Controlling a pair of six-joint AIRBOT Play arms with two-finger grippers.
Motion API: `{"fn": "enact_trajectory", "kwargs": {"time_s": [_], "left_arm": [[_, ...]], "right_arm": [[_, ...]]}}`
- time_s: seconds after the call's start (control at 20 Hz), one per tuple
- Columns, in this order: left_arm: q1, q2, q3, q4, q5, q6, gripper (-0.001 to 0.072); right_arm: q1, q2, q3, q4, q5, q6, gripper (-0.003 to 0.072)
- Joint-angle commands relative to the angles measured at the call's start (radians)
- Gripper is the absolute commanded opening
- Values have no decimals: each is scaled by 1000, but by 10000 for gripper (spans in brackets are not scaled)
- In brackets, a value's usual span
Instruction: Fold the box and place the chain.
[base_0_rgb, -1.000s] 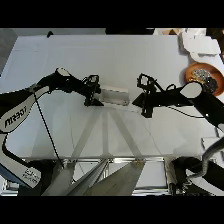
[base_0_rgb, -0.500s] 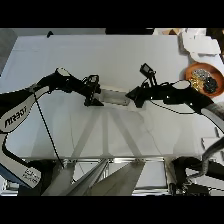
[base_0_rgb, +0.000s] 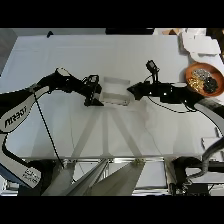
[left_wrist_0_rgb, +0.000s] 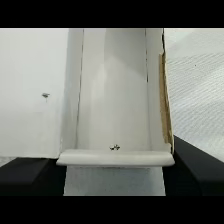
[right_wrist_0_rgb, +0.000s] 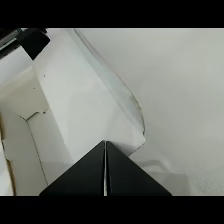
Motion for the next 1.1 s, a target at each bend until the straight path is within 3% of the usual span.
{"fn": "enact_trajectory", "kwargs": {"time_s": [0.0,0.4,0.55,0.75,0.8,0.9,1.05], "left_arm": [[0,-1,0,1,0,0,347],[0,-1,0,1,0,0,347],[0,-1,0,0,0,0,347],[0,-1,0,0,0,0,347],[0,-1,0,0,0,0,347],[0,-1,0,0,0,0,347],[0,-1,0,0,0,0,347]], "right_arm": [[-1,-41,1,13,1,-7,7],[-2,15,1,-8,198,28,13],[-31,109,1,-135,205,81,13],[-92,259,0,-427,204,124,15],[-94,285,-2,-495,184,124,71],[-93,302,-8,-555,163,115,328],[-62,302,-45,-597,149,-53,338]]}}
